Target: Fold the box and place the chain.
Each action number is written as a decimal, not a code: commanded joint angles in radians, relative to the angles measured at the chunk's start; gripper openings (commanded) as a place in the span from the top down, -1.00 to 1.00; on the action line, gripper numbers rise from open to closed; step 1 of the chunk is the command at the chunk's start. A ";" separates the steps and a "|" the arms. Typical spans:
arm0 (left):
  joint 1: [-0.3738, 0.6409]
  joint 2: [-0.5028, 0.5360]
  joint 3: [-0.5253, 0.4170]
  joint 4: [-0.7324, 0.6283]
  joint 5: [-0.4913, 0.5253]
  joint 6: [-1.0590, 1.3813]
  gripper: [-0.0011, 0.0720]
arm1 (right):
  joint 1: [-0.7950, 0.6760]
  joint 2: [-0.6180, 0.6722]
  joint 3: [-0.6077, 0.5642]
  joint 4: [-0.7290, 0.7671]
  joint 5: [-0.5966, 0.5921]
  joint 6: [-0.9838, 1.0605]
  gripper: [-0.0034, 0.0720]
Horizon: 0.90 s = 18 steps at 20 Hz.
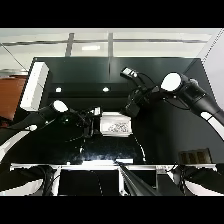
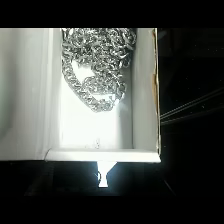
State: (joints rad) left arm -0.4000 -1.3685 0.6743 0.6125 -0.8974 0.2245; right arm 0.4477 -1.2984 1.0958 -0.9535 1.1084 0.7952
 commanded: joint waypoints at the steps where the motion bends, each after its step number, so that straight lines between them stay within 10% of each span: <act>1: -0.001 -0.001 0.001 0.000 0.000 0.000 -0.16 | 0.026 -0.001 0.001 0.036 0.084 -0.059 -1.00; 14: -0.001 -0.001 0.001 0.000 0.000 0.000 -0.16 | 0.054 -0.020 -0.008 -0.060 0.134 -0.046 -1.00; 18: -0.001 -0.001 0.001 0.000 0.000 0.000 -0.16 | 0.054 -0.021 -0.008 -0.042 0.133 -0.047 -0.40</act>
State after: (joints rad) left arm -0.4000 -1.3685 0.6743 0.6125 -0.8974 0.2245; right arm 0.5003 -1.3167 1.0882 -1.0027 1.2404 0.7471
